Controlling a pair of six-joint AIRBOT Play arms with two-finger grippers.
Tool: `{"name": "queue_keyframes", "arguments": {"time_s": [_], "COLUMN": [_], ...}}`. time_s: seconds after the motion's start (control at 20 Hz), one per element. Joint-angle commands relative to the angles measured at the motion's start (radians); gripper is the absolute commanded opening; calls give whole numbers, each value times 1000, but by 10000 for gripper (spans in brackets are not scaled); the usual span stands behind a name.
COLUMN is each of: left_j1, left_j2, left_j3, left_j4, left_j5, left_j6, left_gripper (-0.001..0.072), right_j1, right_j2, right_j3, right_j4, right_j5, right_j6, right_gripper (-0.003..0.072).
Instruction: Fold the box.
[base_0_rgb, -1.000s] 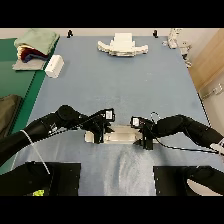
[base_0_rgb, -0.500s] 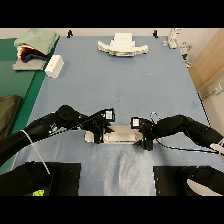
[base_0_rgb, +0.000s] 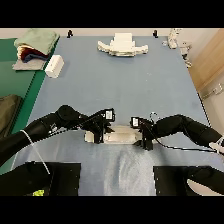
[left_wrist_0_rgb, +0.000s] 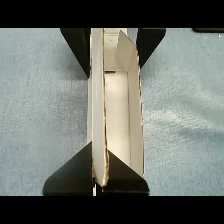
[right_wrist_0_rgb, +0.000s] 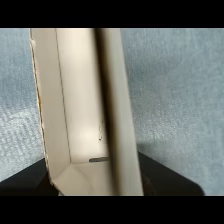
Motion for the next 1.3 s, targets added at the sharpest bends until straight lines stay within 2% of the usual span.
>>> {"name": "queue_keyframes", "arguments": {"time_s": [0.0,0.15,0.2,0.25,0.65,0.7,0.9,1.0,1.25], "left_j1": [0,0,0,0,0,0,0,0,0], "left_j2": [0,0,0,0,0,0,0,0,0], "left_j3": [1,1,1,1,1,1,1,1,1], "left_j4": [0,0,0,0,0,0,0,0,0], "left_j5": [0,0,0,0,0,0,0,0,0], "left_j6": [0,0,0,0,0,0,0,0,0], "left_gripper": [17,17,17,17,17,17,17,17,17], "right_j1": [0,0,-1,-1,-1,-1,-1,-1,0], "right_j2": [4,35,37,35,24,16,-10,-10,-8], "right_j3": [0,0,-1,-1,-1,-1,-1,-1,0], "right_j4": [-5,-5,-5,-7,-13,-13,-12,-11,-11], "right_j5": [-26,-27,-27,-26,-5,-5,-4,-12,-14], "right_j6": [1,1,1,1,1,1,1,1,1], "right_gripper": [627,627,653,720,720,680,675,556,560]}}
